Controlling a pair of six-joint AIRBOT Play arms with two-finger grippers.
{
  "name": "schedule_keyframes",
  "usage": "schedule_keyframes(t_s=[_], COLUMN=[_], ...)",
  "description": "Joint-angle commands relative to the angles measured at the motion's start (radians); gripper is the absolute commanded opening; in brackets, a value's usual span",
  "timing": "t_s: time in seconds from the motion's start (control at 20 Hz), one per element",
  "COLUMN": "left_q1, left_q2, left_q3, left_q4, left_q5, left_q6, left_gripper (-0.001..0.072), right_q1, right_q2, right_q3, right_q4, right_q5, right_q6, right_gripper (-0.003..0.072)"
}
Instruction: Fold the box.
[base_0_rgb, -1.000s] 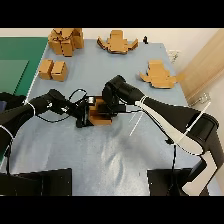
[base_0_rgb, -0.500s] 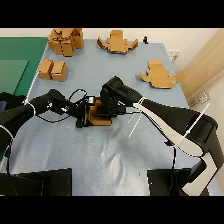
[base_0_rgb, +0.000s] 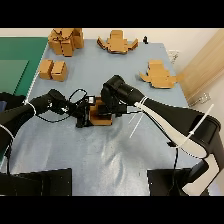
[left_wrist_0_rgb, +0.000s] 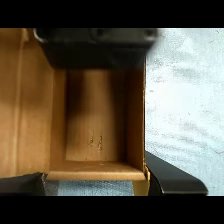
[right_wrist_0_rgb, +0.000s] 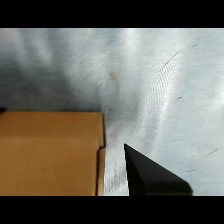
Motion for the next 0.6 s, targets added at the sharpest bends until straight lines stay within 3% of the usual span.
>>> schedule_keyframes(t_s=[0.0,0.3,0.35,0.4,0.55], left_q1=[0.001,0.001,0.001,0.001,0.001], left_q2=[0.001,0.001,0.001,0.001,0.001], left_q3=[0.0,0.0,0.0,0.0,0.0], left_q4=[0.002,0.002,0.002,0.002,0.002], left_q5=[0.001,0.001,0.001,0.002,0.002], left_q6=[0.0,0.0,0.0,0.0,0.0], left_gripper=[0.0176,0.0176,0.0176,0.0176,0.0175], right_q1=[-0.014,-0.094,-0.106,-0.117,-0.195], right_q2=[0.052,0.179,0.208,0.239,0.345], right_q3=[0.0,-0.014,-0.025,-0.041,-0.168], right_q4=[0.01,0.039,0.054,0.06,0.04], right_q5=[0.044,-0.012,-0.014,-0.016,0.011], right_q6=[-0.045,-0.174,-0.196,-0.208,-0.264], right_gripper=[0.0417,0.0408,0.03,0.0143,0.0009])
